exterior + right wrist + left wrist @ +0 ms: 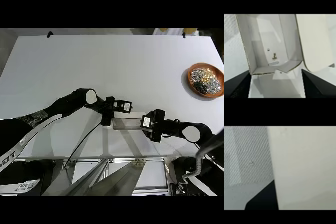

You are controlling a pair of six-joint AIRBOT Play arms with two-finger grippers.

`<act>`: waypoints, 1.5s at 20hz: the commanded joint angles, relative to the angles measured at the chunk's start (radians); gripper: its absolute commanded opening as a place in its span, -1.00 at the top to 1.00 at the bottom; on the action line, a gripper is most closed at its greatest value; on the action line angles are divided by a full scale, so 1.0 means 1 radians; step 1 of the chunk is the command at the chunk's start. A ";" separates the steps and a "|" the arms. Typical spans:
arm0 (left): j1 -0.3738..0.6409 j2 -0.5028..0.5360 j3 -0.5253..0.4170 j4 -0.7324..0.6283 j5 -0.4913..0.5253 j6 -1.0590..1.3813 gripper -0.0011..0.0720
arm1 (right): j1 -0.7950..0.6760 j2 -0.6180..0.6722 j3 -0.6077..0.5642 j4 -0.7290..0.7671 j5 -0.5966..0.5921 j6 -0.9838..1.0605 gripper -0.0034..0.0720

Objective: Fold the box and place the chain.

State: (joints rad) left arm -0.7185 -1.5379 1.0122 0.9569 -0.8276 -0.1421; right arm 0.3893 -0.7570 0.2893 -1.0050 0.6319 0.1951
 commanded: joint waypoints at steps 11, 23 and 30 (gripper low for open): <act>0.000 0.001 0.001 0.000 0.000 0.000 0.94 | -0.174 -0.201 0.047 0.266 0.096 -0.386 -0.90; 0.000 0.001 0.001 0.000 0.000 0.000 0.94 | -0.198 -0.314 0.051 0.432 0.141 -0.572 -0.79; 0.000 0.001 0.001 0.000 0.000 0.000 0.94 | -0.198 -0.340 0.051 0.460 0.138 -0.647 -0.77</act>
State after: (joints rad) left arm -0.7185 -1.5379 1.0122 0.9573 -0.8280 -0.1417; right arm 0.1913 -1.0885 0.3405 -0.5655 0.7712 -0.4179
